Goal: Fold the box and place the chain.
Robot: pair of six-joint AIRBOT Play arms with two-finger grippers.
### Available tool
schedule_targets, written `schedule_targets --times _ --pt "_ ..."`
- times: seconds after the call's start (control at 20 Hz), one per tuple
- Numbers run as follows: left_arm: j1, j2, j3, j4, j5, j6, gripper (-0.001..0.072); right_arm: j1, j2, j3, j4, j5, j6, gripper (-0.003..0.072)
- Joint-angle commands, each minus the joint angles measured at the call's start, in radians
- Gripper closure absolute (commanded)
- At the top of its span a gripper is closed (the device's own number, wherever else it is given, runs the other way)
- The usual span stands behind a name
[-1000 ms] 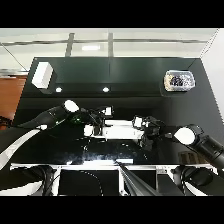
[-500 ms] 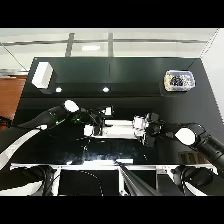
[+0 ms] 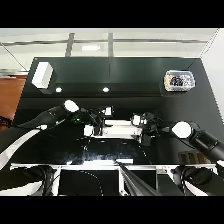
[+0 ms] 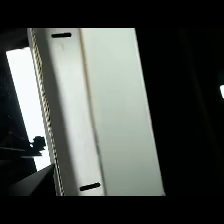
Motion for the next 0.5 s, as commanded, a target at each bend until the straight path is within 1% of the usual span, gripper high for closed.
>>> schedule_targets --times 0.0,0.05,0.15,0.45 --pt "0.000 0.000 0.000 0.000 0.000 0.000 0.0683 -0.079 -0.041 0.001 0.189 0.045 -0.180 -0.0011" --pt "0.000 0.000 0.000 0.000 0.000 0.000 0.0683 -0.094 -0.060 0.001 0.218 0.062 -0.231 -0.0011" --pt "0.000 0.000 0.000 0.000 0.000 0.000 0.0683 -0.100 -0.099 -0.004 0.224 0.081 -0.282 -0.0011" --pt "0.000 0.000 0.000 0.000 0.000 0.000 0.0683 -0.100 -0.127 -0.048 0.216 0.067 -0.349 -0.0011"
